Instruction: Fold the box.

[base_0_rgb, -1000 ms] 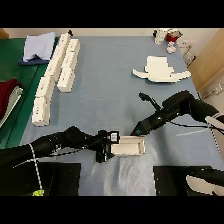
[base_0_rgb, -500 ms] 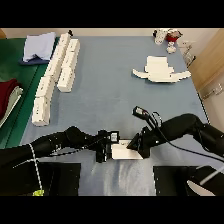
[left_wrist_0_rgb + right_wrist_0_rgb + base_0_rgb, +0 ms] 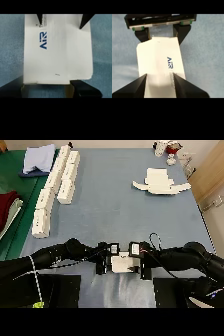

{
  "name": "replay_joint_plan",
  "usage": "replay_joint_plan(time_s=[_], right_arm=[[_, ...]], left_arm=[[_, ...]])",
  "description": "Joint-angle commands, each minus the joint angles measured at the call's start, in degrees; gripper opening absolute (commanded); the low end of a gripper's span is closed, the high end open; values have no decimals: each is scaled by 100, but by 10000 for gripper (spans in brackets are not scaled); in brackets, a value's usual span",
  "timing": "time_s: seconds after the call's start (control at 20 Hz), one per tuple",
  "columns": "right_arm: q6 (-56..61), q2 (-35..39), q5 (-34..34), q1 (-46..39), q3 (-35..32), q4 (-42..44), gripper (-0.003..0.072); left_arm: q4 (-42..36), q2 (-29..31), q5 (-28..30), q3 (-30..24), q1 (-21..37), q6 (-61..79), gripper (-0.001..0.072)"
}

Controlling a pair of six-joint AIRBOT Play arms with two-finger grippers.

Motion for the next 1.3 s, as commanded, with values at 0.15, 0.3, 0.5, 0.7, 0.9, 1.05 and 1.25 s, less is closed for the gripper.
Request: replay_joint_plan(time_s=[0.15, 0.3, 0.5, 0.7, 0.9, 1.05, 1.25], right_arm=[[-313, -85, 584, 584, -11, -918, 527], [-310, -85, 765, 841, -7, -1169, 526], [-310, -72, 774, 874, -4, -1281, 508], [-308, 107, 765, 872, 55, -1344, 506], [-243, 140, 769, 872, 184, -1620, 506], [-243, 140, 798, 872, 225, -1646, 505], [-153, 140, 1034, 872, 234, -1862, 505]], left_arm=[[2, 0, 2, 2, 2, 2, 514], [2, 0, 2, 2, 2, 0, 514], [2, 0, 2, 2, 2, 2, 514], [4, 0, 0, 2, 4, 2, 514], [4, 0, 2, 2, 2, 2, 514], [2, 0, 2, 2, 4, 0, 514], [2, 0, 2, 2, 4, 2, 514]])
